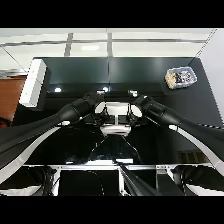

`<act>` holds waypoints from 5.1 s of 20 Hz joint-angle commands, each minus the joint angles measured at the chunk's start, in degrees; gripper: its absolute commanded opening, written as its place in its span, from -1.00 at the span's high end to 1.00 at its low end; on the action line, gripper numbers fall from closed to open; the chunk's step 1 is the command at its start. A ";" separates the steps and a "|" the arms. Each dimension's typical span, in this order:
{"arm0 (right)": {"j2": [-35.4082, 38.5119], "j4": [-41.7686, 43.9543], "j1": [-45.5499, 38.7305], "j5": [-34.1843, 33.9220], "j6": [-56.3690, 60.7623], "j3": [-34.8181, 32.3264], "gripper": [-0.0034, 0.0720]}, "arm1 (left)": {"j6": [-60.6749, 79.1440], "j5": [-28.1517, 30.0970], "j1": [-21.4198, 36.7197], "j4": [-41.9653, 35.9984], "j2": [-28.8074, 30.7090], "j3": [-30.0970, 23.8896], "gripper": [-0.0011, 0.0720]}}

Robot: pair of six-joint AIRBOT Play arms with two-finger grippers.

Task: Fold the box and place the chain.

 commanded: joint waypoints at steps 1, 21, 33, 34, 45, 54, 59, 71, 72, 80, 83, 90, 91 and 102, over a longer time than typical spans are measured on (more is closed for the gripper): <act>-0.04 0.15 0.04 0.11 0.15 0.07 0.46 | -0.07 -0.07 0.07 0.00 0.00 0.04 0.89; 1.09 -1.84 0.42 6.25 -2.80 4.00 0.30 | -0.07 -0.07 0.07 -0.02 0.00 0.04 0.89; 12.28 -36.63 -16.87 3.87 -7.28 5.88 -0.14 | -0.07 -0.07 0.07 0.00 0.00 0.04 0.89; 10.88 -35.15 -21.75 -1.20 -7.45 5.40 -0.95 | -0.09 -0.07 0.07 0.00 0.00 0.04 0.89; -23.91 -19.78 -50.18 4.24 -13.68 41.92 -0.96 | -0.07 -0.15 0.07 -0.02 0.00 0.04 0.89; -37.38 -16.72 -50.82 5.90 -13.90 56.87 -0.81 | -0.07 -0.28 0.04 -0.04 0.00 0.04 0.89; -38.18 -16.87 -50.84 9.35 -16.92 57.22 0.48 | -0.09 -0.57 0.04 -0.02 0.00 0.04 0.89; -11.10 -12.68 -50.14 12.46 -32.61 59.34 0.87 | -0.07 -0.94 0.07 -0.02 0.00 0.09 0.89; -7.98 -10.86 -49.92 12.44 -33.48 59.34 0.86 | -0.09 -0.96 0.07 -0.02 0.00 0.09 0.89; 14.93 2.82 -45.00 19.10 -37.09 55.15 0.86 | -0.09 -0.94 0.07 -0.02 0.00 0.09 0.89; 23.06 4.20 -40.74 22.45 -37.51 48.61 0.86 | -0.07 -0.98 0.07 -0.02 0.00 0.09 0.89; 27.85 28.87 -33.53 27.87 -39.56 40.13 0.86 | -0.07 -1.14 0.07 -0.02 0.00 0.09 0.89; 27.85 30.03 -31.71 27.15 -39.56 38.14 0.86 | -0.07 -1.14 0.07 -0.02 0.00 0.09 0.89; 27.74 38.84 -16.39 6.12 -41.07 4.72 0.86 | -0.07 -1.51 0.07 -0.02 0.00 0.09 0.89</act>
